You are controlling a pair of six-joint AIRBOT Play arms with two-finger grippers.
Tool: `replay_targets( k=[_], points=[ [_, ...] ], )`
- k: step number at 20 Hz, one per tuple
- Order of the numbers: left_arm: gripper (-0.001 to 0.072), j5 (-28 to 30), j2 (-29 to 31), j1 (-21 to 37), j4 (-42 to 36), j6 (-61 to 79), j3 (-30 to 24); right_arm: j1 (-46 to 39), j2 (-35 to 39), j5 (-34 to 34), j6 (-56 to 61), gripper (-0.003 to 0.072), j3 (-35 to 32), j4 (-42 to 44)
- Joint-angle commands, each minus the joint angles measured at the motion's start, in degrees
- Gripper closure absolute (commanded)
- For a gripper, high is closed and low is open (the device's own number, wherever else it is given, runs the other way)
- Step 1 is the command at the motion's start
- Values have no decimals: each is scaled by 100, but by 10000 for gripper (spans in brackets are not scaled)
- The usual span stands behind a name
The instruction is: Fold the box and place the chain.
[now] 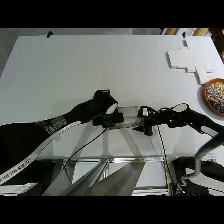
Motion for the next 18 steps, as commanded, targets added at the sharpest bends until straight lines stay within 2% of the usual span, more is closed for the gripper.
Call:
replay_targets(
  k=[1, 4, 5, 7, 8, 13, 18],
  points=[
    [707, 55, -13, -4, 20, 35, 0, 0, -2, 2, 2, 272, -2, 2],
    [706, 70, -13, 0, 61, 92, 0, 0, -2, 0, 2, 272, -2, 2],
    [678, 66, -13, 2, 57, 205, 0, 0, -2, 2, 2, 272, -2, 0],
    [564, 22, -9, 26, 0, 470, 2, 0, -2, 2, 2, 272, -2, 2],
    [538, 22, 2, 61, -35, 616, 7, 0, -2, 2, 2, 272, -2, 2],
    [538, 7, 168, 302, -208, 1198, 24, 0, -2, 2, 2, 272, -2, 2],
    [538, -59, 81, 334, -267, 1362, 35, 0, -2, 2, 2, 272, -2, 2]
  ],
)
